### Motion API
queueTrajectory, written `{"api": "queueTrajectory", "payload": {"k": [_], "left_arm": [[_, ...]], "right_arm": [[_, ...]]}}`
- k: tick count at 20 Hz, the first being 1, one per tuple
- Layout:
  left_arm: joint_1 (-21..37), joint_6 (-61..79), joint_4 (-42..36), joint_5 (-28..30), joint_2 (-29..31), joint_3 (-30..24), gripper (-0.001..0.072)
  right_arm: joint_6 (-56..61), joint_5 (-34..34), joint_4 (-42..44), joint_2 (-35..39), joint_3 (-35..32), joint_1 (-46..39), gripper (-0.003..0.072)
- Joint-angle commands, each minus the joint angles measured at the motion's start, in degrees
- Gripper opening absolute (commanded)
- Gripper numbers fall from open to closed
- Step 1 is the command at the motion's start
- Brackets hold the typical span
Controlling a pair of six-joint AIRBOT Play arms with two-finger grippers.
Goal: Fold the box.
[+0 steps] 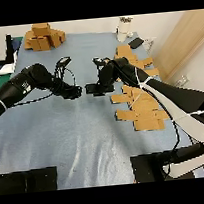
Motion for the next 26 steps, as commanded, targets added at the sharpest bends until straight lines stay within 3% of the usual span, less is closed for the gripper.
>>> {"api": "queueTrajectory", "payload": {"k": [1, 6, 7, 8, 9, 10, 13, 16, 22, 26], "left_arm": [[0.02, 0.00, -0.11, 0.11, -0.17, -0.04, 0.0010], [0.04, 0.00, -0.15, 0.04, -0.50, -0.09, 0.0010], [0.02, 0.02, -0.15, 0.09, -0.50, -0.09, 0.0010], [0.02, 0.00, -0.17, 0.07, -0.50, -0.09, 0.0010], [0.04, 0.00, -0.15, 0.09, -0.50, -0.09, 0.0010], [0.04, 0.02, -0.15, 0.07, -0.50, -0.09, 0.0010], [0.04, 0.02, -0.17, 0.09, -0.50, -0.09, 0.0010], [0.02, 0.00, -0.22, 0.15, -0.50, -0.09, 0.0010], [0.02, 0.00, -0.35, 3.50, -0.50, -0.09, 0.0010], [0.02, 0.00, -2.47, 4.13, -0.50, -0.09, 0.0010]], "right_arm": [[0.00, 0.15, 0.04, -0.22, 0.02, 0.00, 0.0003], [0.02, -1.07, 0.39, -0.57, 0.24, -0.04, 0.0004], [0.00, -2.73, -0.02, -0.57, 0.96, -0.17, 0.0083], [-0.02, -5.11, -0.98, -0.57, 2.10, -0.52, 0.0274], [-0.52, -7.74, -2.80, -0.57, 3.67, -1.14, 0.0409], [-0.92, -11.23, -5.53, -0.52, 5.66, -1.99, 0.0432], [-1.68, -22.69, -15.02, 1.36, 9.18, -5.57, 0.0431], [-4.52, -33.64, -25.79, 5.33, 7.17, -12.07, 0.0430], [-4.68, -32.17, -27.17, 21.44, -12.02, -32.09, 0.0430], [-15.23, -26.47, -19.82, 24.96, -22.05, -48.85, 0.0430]]}}
